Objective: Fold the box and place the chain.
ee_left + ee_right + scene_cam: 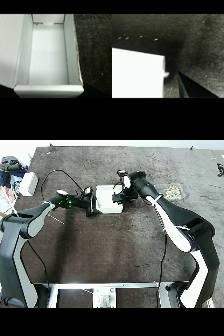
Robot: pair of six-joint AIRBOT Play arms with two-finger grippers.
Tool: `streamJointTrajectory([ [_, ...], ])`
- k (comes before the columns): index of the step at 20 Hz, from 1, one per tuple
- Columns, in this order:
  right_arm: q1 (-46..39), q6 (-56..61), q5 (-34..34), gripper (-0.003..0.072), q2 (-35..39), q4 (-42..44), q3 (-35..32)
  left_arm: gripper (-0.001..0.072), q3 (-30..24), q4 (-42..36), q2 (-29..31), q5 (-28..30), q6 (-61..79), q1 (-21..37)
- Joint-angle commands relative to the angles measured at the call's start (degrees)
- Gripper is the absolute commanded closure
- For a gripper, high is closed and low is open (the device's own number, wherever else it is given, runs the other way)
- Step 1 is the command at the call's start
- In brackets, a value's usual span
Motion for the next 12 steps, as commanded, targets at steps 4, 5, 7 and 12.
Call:
streamJointTrajectory([
  [4, -3.08, -13.31, 0.87, 0.0322, 9.14, -0.52, 0.22, 0.0244, 0.04, 0.00, 0.02, -0.02, -0.02, -0.04],
  [5, -4.68, -14.64, 0.83, 0.0323, 11.17, -1.46, 0.22, 0.0244, 0.04, 0.00, 0.02, -0.02, -0.02, -0.04],
  [7, -9.64, -16.22, 0.66, 0.0332, 14.14, -3.10, 0.22, 0.0244, 0.04, 0.00, 0.02, -0.02, -0.02, -0.04],
  [12, -25.62, -17.66, -0.85, 0.0354, 12.92, -0.81, -0.26, 0.0243, 0.04, 0.00, 0.02, -0.02, -0.02, -0.04],
])
